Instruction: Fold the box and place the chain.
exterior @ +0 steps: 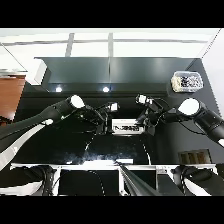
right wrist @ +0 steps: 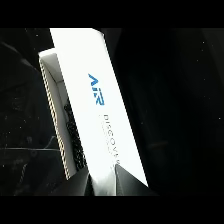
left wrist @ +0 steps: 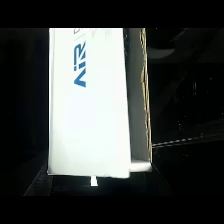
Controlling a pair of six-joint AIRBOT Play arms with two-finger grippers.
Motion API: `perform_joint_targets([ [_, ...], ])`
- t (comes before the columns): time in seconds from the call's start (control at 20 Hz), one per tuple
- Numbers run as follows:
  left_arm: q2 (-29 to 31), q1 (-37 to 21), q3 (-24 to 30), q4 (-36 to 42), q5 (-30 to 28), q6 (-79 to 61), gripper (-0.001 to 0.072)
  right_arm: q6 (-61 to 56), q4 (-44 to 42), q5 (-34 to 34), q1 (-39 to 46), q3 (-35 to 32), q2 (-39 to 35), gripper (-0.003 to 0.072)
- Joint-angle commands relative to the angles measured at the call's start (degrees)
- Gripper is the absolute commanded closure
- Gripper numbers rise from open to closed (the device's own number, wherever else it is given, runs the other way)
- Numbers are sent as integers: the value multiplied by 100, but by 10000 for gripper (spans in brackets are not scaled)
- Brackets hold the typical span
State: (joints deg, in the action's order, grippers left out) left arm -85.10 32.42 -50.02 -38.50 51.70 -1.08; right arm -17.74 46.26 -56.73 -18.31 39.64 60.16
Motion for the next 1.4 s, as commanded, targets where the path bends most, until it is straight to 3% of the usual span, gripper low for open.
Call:
perform_joint_targets([
  [0.0, -4, 2, 4, 0, -2, 0, 242, -9, 50, -125, -2, -4, 2, 538],
  [0.15, -4, 2, 4, 0, -2, 0, 242, -7, 50, -131, -2, -4, 2, 536],
  [0.25, -4, 2, 4, 0, -2, 2, 241, -7, 55, -131, -2, -4, 2, 359],
  [0.75, -4, 2, 4, 0, -2, 0, 241, -9, 87, -105, -2, -4, 2, 384],
  [0.8, -4, 2, 4, 0, -2, 0, 241, -9, 87, -105, -2, -4, 2, 496],
  [1.35, -4, 2, 4, 0, -4, 0, 242, -111, 389, -238, -2, -4, 2, 474],
])
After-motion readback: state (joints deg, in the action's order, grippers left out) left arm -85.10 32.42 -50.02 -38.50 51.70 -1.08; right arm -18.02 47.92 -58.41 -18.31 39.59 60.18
